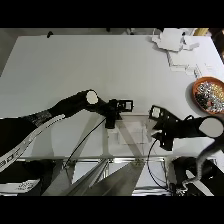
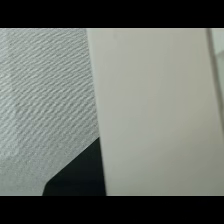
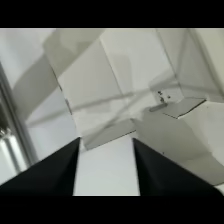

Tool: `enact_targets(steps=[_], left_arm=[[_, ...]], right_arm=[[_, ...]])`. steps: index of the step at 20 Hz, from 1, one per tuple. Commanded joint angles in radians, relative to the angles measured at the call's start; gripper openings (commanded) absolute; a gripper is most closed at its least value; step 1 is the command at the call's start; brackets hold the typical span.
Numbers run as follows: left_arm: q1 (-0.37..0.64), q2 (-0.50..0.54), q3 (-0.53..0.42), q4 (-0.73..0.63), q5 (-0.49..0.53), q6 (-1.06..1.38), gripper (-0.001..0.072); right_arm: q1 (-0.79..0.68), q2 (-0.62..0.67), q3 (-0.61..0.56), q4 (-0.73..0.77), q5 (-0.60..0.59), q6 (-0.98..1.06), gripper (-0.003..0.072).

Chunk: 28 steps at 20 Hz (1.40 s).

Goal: Fold the box and place the chain.

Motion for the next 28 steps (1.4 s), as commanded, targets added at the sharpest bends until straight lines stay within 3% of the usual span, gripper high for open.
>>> enact_targets(steps=[1, 2, 3, 9, 18, 28], left_arm=[[0.000, 0.000, 0.001, -0.001, -0.003, 0.000, 0.0010], [0.000, 0.000, 0.001, -0.001, -0.002, 0.000, 0.0010], [0.000, 0.000, 0.001, -0.002, -0.003, 0.000, 0.0010], [0.000, 0.000, 0.001, -0.001, -0.003, 0.000, 0.0010], [0.000, 0.000, 0.001, -0.001, -0.003, 0.000, 0.0010], [0.000, 0.000, 0.001, -0.002, -0.003, 0.000, 0.0010]], right_arm=[[0.122, 0.074, -0.124, -0.099, -0.189, -0.104, 0.0498], [0.153, 0.102, -0.160, -0.114, -0.237, -0.104, 0.0593], [0.176, 0.127, -0.192, -0.127, -0.274, -0.104, 0.0616], [0.280, 0.159, -0.323, -0.186, -0.385, -0.103, 0.0635], [0.319, 0.078, -0.325, -0.200, -0.512, -0.091, 0.0646], [0.257, 0.078, -0.245, -0.195, -0.497, -0.092, 0.0645]])
